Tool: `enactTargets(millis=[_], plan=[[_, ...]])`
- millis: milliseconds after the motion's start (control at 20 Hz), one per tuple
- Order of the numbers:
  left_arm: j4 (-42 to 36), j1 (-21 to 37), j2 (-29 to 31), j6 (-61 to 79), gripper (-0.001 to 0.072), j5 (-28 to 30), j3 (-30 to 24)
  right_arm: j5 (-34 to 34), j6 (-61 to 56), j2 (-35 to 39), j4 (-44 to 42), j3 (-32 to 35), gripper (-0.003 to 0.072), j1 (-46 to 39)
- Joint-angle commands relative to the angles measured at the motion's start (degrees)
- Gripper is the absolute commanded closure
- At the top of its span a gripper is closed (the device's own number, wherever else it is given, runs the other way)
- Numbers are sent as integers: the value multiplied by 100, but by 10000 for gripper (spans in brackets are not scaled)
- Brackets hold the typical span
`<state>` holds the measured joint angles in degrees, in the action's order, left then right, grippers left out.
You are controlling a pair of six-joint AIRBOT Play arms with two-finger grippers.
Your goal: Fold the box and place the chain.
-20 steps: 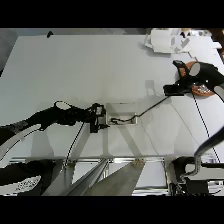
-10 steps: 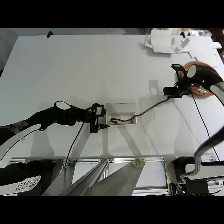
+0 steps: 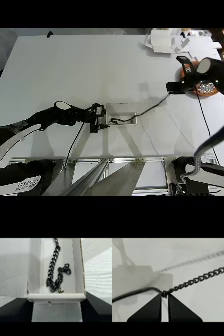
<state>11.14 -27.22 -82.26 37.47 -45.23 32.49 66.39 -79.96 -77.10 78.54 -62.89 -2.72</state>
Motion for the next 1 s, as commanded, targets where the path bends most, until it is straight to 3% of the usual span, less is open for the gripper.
enactTargets(millis=[0, 200, 450, 600, 950], plan=[[2, 0, -2, 2, 657, 0, 4, 481, 262, 846, -839, -4, 671, 122], [0, 0, -2, 2, 657, 0, 4, 944, 291, 1784, -898, 7, 671, 798], [0, 0, -2, 2, 657, 0, 4, 1062, 284, 2638, -1139, 7, 670, 1794], [2, 0, -2, 2, 657, 0, 4, 1080, 219, 3003, -1172, 7, 670, 2264], [0, 0, -2, 2, 657, 0, 4, 922, 249, 3497, -2131, 7, 670, 2756]])
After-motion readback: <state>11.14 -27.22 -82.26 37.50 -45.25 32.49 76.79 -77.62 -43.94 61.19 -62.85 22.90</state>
